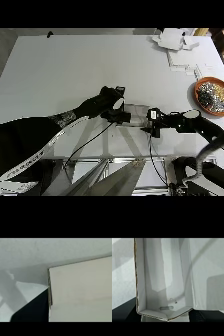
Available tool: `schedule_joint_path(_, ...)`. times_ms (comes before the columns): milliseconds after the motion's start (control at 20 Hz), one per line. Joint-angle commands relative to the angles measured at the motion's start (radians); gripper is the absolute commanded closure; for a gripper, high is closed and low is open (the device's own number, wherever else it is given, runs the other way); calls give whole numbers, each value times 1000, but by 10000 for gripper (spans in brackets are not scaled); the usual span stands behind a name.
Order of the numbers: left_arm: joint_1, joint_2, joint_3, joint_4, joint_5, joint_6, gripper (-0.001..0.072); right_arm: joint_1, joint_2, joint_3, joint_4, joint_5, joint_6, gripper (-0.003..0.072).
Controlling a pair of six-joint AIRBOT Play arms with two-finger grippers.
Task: Fold the box and place the chain.
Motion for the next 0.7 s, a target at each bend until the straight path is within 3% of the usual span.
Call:
schedule_joint_path(0,-2,-11,1,10,-3,-34,654,0,0,0,0,0,0,284)
schedule_joint_path(50,-2,-13,1,8,-2,-33,710,0,0,0,0,0,0,284)
schedule_joint_path(200,-1,-16,1,8,-2,-34,710,0,0,0,0,0,0,284)
schedule_joint_path(350,0,-16,1,8,-2,-33,630,0,0,0,0,0,0,284)
schedule_joint_path(550,0,-15,1,6,1,-34,622,0,0,0,0,0,0,284)
schedule_joint_path(650,0,-15,1,5,-1,-34,709,0,0,0,0,0,0,284)
